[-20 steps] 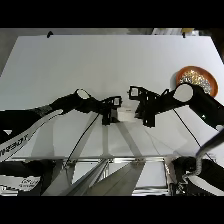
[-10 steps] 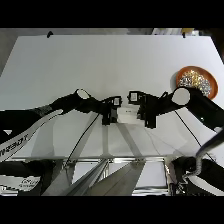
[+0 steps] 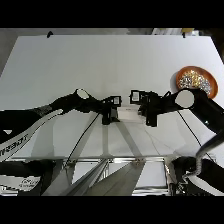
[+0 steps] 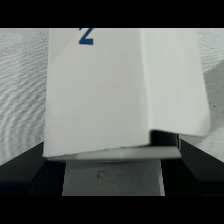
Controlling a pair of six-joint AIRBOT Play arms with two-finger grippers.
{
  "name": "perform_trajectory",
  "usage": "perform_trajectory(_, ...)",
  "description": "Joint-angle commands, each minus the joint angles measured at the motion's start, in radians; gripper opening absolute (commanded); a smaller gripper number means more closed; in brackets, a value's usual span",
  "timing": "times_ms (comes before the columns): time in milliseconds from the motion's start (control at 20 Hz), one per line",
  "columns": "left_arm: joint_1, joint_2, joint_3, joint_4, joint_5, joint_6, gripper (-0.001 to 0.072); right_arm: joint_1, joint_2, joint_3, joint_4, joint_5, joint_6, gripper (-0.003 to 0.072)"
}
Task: Fold the box and place the chain.
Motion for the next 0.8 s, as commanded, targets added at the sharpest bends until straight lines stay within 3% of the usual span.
perform_trajectory(0, 0.0, 0.0, 0.0, 0.001, -0.002, 0.002, 0.027, 0.001, 0.003, 0.0, -0.003, -0.021, 0.0, 0.011)
perform_trajectory(750, 0.0, 0.0, 0.0, 0.001, -0.002, 0.002, 0.027, 0.001, 0.002, -0.05, 0.002, -0.108, -0.019, 0.0105)
